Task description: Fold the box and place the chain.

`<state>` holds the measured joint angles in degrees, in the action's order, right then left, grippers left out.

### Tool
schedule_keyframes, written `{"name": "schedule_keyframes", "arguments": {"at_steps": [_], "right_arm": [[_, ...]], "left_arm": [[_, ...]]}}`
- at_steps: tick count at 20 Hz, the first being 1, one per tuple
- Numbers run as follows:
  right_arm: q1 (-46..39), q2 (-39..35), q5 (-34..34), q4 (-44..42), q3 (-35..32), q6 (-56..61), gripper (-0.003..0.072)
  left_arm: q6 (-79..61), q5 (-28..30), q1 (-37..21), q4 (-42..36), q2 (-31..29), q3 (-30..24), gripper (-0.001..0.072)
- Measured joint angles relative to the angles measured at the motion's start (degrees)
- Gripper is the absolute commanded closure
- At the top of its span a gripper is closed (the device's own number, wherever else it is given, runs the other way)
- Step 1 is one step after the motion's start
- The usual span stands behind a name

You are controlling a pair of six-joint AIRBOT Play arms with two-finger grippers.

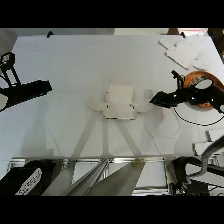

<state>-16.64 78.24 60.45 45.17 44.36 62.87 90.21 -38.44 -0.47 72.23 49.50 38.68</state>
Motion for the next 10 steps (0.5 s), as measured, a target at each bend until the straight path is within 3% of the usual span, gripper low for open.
{"name": "schedule_keyframes", "arguments": {"at_steps": [6, 8, 10], "right_arm": [[1.14, 2.64, 0.39, -1.46, 0.13, -4.68, 0.0395], [2.21, 3.72, 0.24, -1.49, 0.15, -6.34, 0.0587], [3.58, 4.63, -0.13, -1.62, 0.15, -8.41, 0.0675]], "left_arm": [[0.0, -0.02, 0.0, 0.0, 0.0, 0.0, 0.0702], [0.0, -0.02, 0.0, 0.02, 0.0, 0.0, 0.0702], [0.0, -0.02, 0.0, 0.02, 0.0, 0.0, 0.0702]]}}
